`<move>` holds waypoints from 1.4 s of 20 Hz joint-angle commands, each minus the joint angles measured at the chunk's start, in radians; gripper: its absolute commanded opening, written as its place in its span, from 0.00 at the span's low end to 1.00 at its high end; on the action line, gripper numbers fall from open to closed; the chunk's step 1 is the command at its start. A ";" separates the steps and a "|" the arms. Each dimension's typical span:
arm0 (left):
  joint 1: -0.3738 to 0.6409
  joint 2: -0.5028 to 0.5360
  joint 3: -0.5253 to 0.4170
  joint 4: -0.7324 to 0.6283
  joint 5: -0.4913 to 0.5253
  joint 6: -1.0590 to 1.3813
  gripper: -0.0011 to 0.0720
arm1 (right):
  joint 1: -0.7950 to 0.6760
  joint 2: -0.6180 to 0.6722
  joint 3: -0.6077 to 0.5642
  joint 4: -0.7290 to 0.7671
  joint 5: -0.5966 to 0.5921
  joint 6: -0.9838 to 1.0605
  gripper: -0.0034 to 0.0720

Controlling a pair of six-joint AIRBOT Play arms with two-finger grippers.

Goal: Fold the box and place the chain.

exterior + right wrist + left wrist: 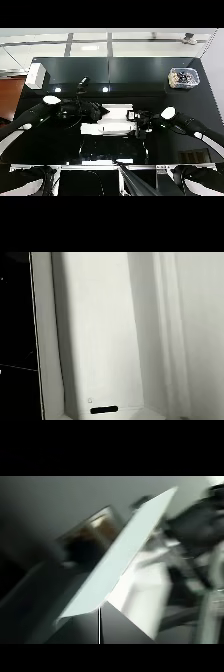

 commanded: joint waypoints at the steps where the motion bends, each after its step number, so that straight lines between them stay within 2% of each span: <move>1: -0.005 -0.076 0.031 0.140 0.036 0.026 0.04 | 0.000 0.000 0.000 0.000 0.000 0.000 0.10; 4: -0.016 -0.115 0.032 0.201 0.019 0.026 0.04 | 0.000 0.000 0.000 0.000 0.000 0.000 0.10; 7: -0.011 -0.124 0.041 0.208 0.004 0.011 0.04 | 0.000 0.000 0.000 0.000 0.000 0.000 0.10; 8: -0.002 -0.124 0.055 0.211 -0.029 0.011 0.04 | 0.000 0.000 0.000 0.000 0.000 0.000 0.10; 11: 0.061 -0.105 0.140 0.220 -0.212 0.003 0.04 | 0.000 0.000 0.000 0.000 0.000 0.000 0.10; 14: 0.139 0.020 0.181 0.309 -0.275 -0.102 0.04 | 0.000 0.000 0.000 0.000 0.000 0.000 0.11; 16: 0.175 0.148 0.128 0.345 -0.275 -0.117 0.04 | 0.000 0.000 0.000 0.000 0.000 0.000 0.11; 18: 0.180 0.274 -0.006 0.306 -0.262 -0.002 0.04 | 0.000 0.000 0.000 0.000 0.000 0.000 0.10; 20: 0.172 0.332 -0.143 0.267 -0.238 0.130 0.05 | 0.000 0.000 0.000 0.000 0.000 0.000 0.10; 21: 0.171 0.332 -0.183 0.289 -0.240 0.188 0.05 | 0.000 0.000 0.000 0.000 0.000 0.000 0.10; 22: 0.167 0.328 -0.204 0.338 -0.242 0.254 0.11 | 0.000 0.000 0.000 0.000 0.000 0.000 0.10; 24: 0.138 0.308 -0.207 0.447 -0.204 0.449 0.72 | 0.000 0.000 0.000 0.000 0.000 0.000 0.10; 25: 0.118 0.293 -0.207 0.465 -0.145 0.513 0.94 | 0.000 0.000 0.000 0.000 0.000 0.000 0.10; 26: 0.092 0.274 -0.205 0.472 -0.072 0.550 0.99 | 0.000 0.000 0.000 0.000 0.000 0.000 0.10; 28: 0.023 0.228 -0.192 0.509 0.030 0.573 0.99 | 0.000 0.000 0.000 0.000 0.000 0.000 0.10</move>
